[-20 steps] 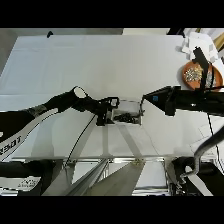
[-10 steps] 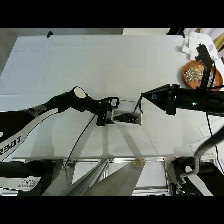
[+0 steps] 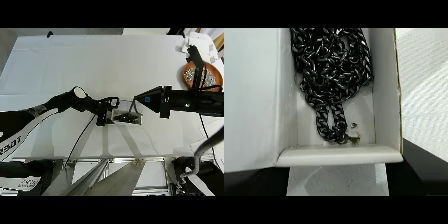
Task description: Fold the box and place the chain.
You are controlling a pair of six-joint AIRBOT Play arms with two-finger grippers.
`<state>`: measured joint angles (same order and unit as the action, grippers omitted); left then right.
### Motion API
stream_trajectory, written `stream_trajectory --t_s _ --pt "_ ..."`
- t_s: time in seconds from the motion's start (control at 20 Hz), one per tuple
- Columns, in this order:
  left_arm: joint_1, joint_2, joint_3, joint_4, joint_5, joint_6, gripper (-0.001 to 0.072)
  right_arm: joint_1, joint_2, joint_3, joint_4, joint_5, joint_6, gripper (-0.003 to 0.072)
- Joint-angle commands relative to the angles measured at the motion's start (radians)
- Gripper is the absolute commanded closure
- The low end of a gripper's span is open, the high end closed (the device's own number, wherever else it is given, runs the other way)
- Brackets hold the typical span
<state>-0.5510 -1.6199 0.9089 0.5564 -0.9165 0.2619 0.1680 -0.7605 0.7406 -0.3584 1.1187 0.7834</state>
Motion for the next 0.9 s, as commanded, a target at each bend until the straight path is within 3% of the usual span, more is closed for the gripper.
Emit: stream_trajectory --t_s 0.0,0.35,0.85 --pt "0.001 0.001 0.0 0.0 0.0 0.0 0.0318 0.037 -0.006 0.001 -0.005 -0.043 -0.007 0.0676" --pt "0.001 0.001 0.0 0.0 0.0 0.0 0.0318 0.037 -0.013 0.0 -0.116 -0.087 -0.007 0.0676" --pt "0.001 0.001 0.0 0.0 0.0 0.0 0.0318 0.037 -0.19 0.0 -0.211 -0.045 -0.007 0.0676"
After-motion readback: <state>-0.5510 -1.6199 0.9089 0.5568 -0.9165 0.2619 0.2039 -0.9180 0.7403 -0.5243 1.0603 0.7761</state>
